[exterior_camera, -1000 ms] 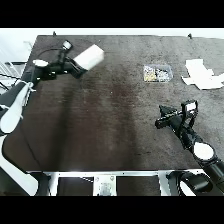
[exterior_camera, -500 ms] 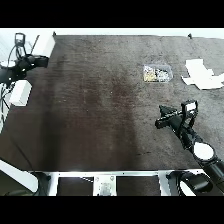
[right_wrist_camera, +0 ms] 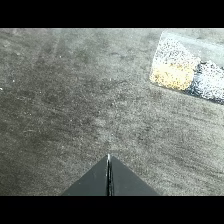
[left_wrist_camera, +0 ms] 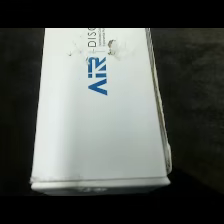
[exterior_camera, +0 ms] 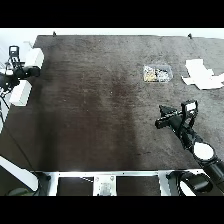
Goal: Fold the box and place the chain.
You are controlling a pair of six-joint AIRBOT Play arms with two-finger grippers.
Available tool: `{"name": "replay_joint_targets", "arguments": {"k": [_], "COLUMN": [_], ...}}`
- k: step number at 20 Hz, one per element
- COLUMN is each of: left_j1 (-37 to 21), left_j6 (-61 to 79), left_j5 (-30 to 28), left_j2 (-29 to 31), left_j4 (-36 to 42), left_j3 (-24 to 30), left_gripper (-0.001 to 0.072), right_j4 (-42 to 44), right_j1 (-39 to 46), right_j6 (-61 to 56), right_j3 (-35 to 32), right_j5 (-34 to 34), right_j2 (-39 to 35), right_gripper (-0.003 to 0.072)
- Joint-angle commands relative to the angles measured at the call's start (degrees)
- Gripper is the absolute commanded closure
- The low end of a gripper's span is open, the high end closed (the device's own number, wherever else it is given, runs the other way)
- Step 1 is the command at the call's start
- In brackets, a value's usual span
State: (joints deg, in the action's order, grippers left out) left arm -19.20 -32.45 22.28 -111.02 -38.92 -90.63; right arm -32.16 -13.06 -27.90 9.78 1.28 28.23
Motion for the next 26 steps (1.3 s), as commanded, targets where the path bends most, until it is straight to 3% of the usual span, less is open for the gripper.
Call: {"name": "replay_joint_targets", "arguments": {"k": [1, 16, 18, 20, 24, 25, 26], "left_j1": [-0.9, -0.9, -1.0, -1.8, -2.1, -2.1, -2.2], "left_j6": [-3.5, -2.6, -1.0, -1.0, 0.3, 0.7, 1.4], "left_j5": [0.4, -0.8, -2.1, -2.2, -1.9, -1.7, -1.7], "left_j2": [-1.7, -3.0, -3.0, -2.9, -2.9, -2.9, -2.9], "left_j4": [-4.6, -4.4, -4.9, -4.8, -4.1, -4.1, -4.2], "left_j3": [0.0, 0.0, -0.1, -0.1, -0.1, -0.4, -0.7], "left_gripper": [0.0692, 0.0668, 0.0388, 0.0195, 0.0184, 0.0151, 0.0029], "right_j4": [0.0, 0.0, 0.0, 0.0, 0.0, 0.0, 0.0], "right_j1": [0.0, 0.0, 0.0, 0.0, 0.0, 0.0, 0.0], "right_j6": [0.0, 0.0, 0.0, 0.0, 0.0, 0.0, 0.0], "right_j3": [0.0, 0.0, 0.0, 0.0, 0.0, 0.0, 0.0], "right_j5": [0.0, 0.0, 0.0, 0.0, 0.0, 0.0, 0.0], "right_j2": [0.0, 0.0, 0.0, 0.0, 0.0, 0.0, 0.0], "right_gripper": [0.0671, 0.0671, 0.0671, 0.0671, 0.0671, 0.0672, 0.0671]}}
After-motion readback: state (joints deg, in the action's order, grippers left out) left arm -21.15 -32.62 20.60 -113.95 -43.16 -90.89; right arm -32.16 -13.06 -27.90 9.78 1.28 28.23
